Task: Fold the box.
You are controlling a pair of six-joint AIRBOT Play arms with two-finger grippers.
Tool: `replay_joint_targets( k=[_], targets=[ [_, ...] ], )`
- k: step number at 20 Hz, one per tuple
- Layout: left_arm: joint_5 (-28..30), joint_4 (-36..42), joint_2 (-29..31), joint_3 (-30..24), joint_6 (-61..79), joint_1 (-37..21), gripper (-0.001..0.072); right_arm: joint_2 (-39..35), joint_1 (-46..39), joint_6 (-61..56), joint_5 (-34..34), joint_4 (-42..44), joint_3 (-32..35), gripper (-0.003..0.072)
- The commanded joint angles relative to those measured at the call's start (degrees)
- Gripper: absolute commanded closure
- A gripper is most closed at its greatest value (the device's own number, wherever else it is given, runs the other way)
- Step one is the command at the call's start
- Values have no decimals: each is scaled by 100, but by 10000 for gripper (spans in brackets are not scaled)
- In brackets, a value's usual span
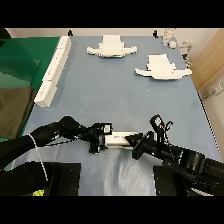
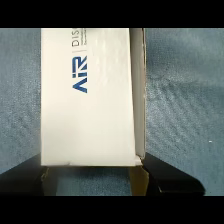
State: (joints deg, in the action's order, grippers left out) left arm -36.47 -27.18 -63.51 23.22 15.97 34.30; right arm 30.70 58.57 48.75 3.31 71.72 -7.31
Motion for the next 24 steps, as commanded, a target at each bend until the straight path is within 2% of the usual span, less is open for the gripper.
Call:
replay_joint_targets(
  k=[1, 4, 11, 24],
  targets=[
    [2, 0, 2, 0, 2, 0, 221, 221, -22, -72, -444, -105, 20, 681],
    [2, 0, 2, 0, 2, 0, 221, 686, 17, -74, -750, -101, 20, 681],
    [2, 0, 2, 0, 2, 0, 221, 1259, 428, -66, -754, -111, 20, 681],
    [2, 0, 2, 0, 2, 0, 221, 1281, 426, -66, -732, -258, 13, 681]
  ],
)
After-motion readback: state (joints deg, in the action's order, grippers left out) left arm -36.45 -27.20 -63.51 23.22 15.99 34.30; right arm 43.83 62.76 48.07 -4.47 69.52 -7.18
